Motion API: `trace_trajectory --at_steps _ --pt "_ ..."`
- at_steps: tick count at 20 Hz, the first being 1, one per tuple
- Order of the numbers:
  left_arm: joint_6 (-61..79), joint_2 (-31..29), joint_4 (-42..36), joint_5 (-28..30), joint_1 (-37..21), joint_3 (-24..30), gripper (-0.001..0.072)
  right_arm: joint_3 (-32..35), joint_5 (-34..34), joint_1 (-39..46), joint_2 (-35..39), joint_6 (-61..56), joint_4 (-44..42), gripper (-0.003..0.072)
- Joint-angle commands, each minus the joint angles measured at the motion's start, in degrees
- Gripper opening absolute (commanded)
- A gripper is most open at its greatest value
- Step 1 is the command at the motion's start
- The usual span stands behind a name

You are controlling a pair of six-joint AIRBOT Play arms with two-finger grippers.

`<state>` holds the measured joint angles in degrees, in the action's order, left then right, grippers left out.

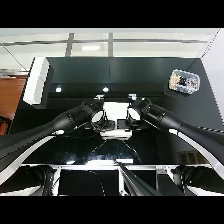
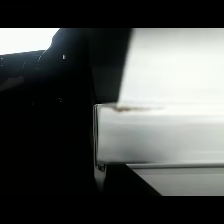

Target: Fold the box and place the chain.

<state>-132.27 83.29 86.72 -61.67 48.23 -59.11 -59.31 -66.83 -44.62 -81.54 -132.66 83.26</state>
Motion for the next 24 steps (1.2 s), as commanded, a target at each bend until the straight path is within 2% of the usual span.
trace_trajectory --at_steps 1,9,10,11,16,17,18,19,24 --pt "0.0 0.0 0.0 -0.1 0.0 0.0 0.0026 0.0 0.1 0.0 -0.5 0.0 0.0 0.0192" --pt "0.0 0.0 0.0 -0.1 0.0 0.0 0.0026 0.0 0.8 0.0 -0.7 0.0 -0.3 0.0185" --pt "0.0 0.0 0.0 -0.1 0.0 0.0 0.0026 0.0 0.9 0.0 -0.7 0.0 -0.3 0.0048" --pt "0.0 0.0 0.0 -0.1 0.0 0.0 0.0026 0.0 1.0 -0.1 -0.7 0.0 -0.3 0.0016" --pt "0.0 0.0 0.0 -0.1 0.0 0.0 0.0026 0.0 0.7 -0.1 -0.7 0.0 -0.6 0.0017" --pt "0.0 0.0 0.0 -0.1 0.0 0.0 0.0026 0.0 0.4 -0.1 -0.7 0.0 -0.6 0.0048" --pt "0.0 0.0 0.0 -0.1 0.0 0.0 0.0026 0.0 0.0 0.0 -0.7 0.0 -0.6 0.0232" --pt "0.0 0.0 0.0 -0.1 0.0 0.0 0.0026 0.0 -0.5 0.0 -0.7 0.0 -0.6 0.0266" --pt "0.0 0.0 0.0 -0.1 0.0 0.0 0.0026 0.0 -0.5 -0.5 -0.7 0.2 -0.7 0.0264"
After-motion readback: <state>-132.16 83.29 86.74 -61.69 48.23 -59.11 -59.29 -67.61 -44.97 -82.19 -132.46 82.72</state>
